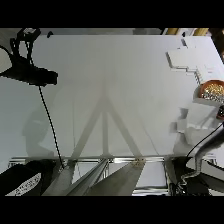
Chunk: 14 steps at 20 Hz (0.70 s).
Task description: Fold the box and place the chain.
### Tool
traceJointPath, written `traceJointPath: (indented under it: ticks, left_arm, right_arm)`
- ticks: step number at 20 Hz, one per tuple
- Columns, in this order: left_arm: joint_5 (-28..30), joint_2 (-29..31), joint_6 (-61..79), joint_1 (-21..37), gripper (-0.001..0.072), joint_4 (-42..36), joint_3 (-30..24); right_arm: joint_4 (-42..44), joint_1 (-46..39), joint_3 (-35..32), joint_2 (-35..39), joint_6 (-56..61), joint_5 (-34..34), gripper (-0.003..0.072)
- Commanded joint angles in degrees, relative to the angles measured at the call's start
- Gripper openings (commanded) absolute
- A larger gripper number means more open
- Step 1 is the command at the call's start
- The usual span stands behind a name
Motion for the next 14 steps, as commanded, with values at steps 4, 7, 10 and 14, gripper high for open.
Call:
traceJointPath:
  ticks: [4, 7, 10, 14]
  left_arm:
    - [0.0, 0.0, 0.0, 0.0, 0.0008, 0.0, 0.0]
    - [0.0, 0.0, 0.0, 0.0, 0.0008, 0.0, 0.0]
    - [0.0, 0.0, 0.0, 0.0, 0.0008, 0.0, 0.0]
    - [0.1, 0.0, 0.0, 0.0, 0.0008, 0.0, 0.0]
  right_arm:
    - [21.1, 17.1, -3.3, 12.1, -2.1, 5.8, 0.0020]
    - [27.7, 27.0, -10.1, 19.2, -1.7, 4.9, 0.0020]
    - [32.2, 36.7, -17.0, 25.6, 2.5, 0.8, 0.0020]
    - [34.9, 49.2, -22.5, 28.2, 8.3, -6.6, 0.0020]
